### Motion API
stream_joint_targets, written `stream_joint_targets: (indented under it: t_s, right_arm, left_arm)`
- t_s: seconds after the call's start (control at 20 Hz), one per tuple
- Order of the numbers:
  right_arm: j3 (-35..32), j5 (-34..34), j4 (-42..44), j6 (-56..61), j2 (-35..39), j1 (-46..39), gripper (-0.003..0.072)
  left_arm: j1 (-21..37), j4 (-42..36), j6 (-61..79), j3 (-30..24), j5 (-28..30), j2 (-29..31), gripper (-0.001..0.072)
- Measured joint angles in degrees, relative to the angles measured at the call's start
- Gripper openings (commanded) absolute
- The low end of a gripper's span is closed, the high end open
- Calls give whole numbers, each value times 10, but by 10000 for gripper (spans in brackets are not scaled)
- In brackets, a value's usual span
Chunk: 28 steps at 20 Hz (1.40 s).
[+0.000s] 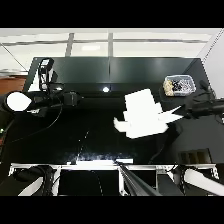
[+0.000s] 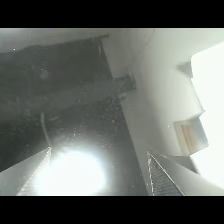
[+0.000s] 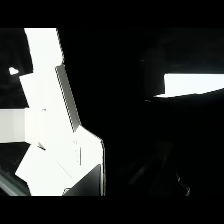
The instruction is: Fold the box and place the chain.
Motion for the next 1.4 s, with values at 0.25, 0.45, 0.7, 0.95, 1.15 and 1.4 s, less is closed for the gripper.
stream_joint_targets:
  t_s: [0.25, 0.45, 0.7, 0.95, 1.15, 1.4]
  right_arm:
    - [-142, -170, 66, 44, 169, 186, 24]
    - [-190, -278, 84, 78, 222, 323, 23]
    - [-206, -344, 89, 97, 239, 408, 24]
    - [-209, -360, 91, 103, 242, 426, 23]
    - [-210, -363, 90, 105, 242, 429, 24]
    - [-210, -360, 86, 105, 242, 429, 24]
  left_arm:
    - [-5, -56, -4, -25, -1, -28, 702]
    - [29, -203, 81, -61, -36, -90, 703]
    - [75, -360, 240, -75, -148, -212, 703]
    - [80, -471, 408, -77, -221, -307, 702]
    - [79, -524, 539, -55, -310, -367, 677]
    - [71, -445, 587, 14, -370, -410, 480]
